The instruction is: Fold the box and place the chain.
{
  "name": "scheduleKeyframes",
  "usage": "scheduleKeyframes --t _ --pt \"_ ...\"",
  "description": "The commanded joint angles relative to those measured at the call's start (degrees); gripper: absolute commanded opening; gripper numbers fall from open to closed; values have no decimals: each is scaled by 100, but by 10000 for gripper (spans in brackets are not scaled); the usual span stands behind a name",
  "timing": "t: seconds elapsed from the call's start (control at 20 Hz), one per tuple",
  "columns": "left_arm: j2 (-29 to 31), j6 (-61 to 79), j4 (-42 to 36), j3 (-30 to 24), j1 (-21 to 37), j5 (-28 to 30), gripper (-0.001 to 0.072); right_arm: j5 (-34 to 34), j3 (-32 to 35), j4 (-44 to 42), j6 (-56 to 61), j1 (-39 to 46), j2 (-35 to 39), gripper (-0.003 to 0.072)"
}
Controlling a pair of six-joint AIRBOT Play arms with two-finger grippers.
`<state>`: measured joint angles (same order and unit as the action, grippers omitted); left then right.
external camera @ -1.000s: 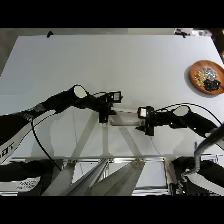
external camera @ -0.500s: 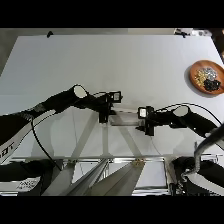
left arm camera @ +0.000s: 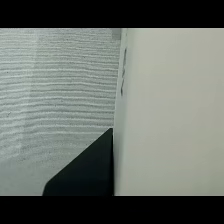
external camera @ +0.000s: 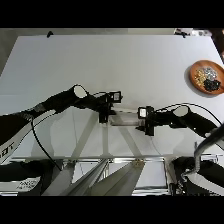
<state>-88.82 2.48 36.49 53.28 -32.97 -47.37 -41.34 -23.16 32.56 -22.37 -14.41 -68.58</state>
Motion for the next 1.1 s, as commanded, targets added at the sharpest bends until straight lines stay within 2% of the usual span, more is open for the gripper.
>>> scheduleKeyframes --t 0.0,0.65,0.85,0.9,1.0,1.05 --pt "2 2 0 7 2 0 13 0 0 0 0 -4 0 482" --pt "4 -20 -2 7 2 -7 14 2 0 -2 -2 -4 0 482" --pt "9 -20 0 7 2 -278 15 2 0 0 0 -4 0 482" --pt "11 -22 0 7 2 -352 42 2 0 -2 -2 -4 0 482" --pt "11 -122 0 7 7 -492 281 2 0 -2 -2 -4 0 482" --pt "20 -232 0 7 9 -527 293 2 0 0 -2 -4 0 482"
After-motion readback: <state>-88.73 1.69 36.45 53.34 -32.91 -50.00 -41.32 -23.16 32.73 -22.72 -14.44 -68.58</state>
